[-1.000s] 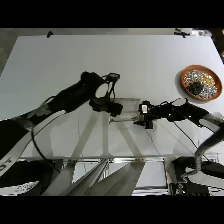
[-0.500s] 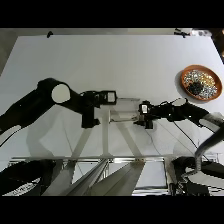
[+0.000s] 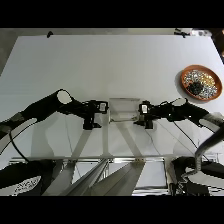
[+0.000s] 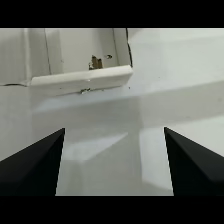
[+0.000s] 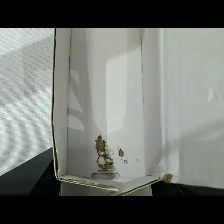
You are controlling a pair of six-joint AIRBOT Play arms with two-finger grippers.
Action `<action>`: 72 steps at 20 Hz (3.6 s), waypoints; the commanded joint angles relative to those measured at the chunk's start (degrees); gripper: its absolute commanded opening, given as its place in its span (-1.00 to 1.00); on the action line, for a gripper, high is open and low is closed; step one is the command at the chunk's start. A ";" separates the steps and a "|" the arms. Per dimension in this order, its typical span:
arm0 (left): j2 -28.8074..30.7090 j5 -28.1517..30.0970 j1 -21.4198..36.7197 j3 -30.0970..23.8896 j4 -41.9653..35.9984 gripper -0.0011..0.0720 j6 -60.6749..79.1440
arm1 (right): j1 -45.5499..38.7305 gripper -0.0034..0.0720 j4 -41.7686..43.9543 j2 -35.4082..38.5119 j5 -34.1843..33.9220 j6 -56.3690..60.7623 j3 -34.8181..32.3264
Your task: Fold the box and place the chain.
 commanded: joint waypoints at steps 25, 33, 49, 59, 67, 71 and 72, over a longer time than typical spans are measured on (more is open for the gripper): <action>-11.13 1.18 -3.63 6.34 -8.24 0.99 6.01 | 0.02 0.16 0.00 0.00 0.02 0.00 -0.02; -11.74 2.58 -3.78 6.34 -9.31 0.46 5.09 | 0.02 0.16 0.02 0.00 0.02 0.00 0.00; -11.72 2.56 -4.57 6.34 -9.29 -0.27 5.14 | 0.02 0.16 0.00 -0.02 0.02 0.00 0.00; -11.72 2.56 -4.57 6.34 -9.29 -0.27 5.14 | 0.02 0.16 0.83 0.00 -1.20 -0.39 -0.02; -11.72 2.56 -4.57 6.34 -9.29 -0.27 5.14 | 0.02 0.67 0.39 1.20 1.11 3.30 0.00; -11.72 2.54 -4.59 6.32 -9.29 -0.27 5.14 | -1.01 0.99 -3.04 3.45 -1.68 9.51 -0.02; -11.72 2.56 -4.59 6.32 -9.29 -0.27 5.14 | -1.68 0.99 -5.51 3.78 -1.66 12.11 -0.02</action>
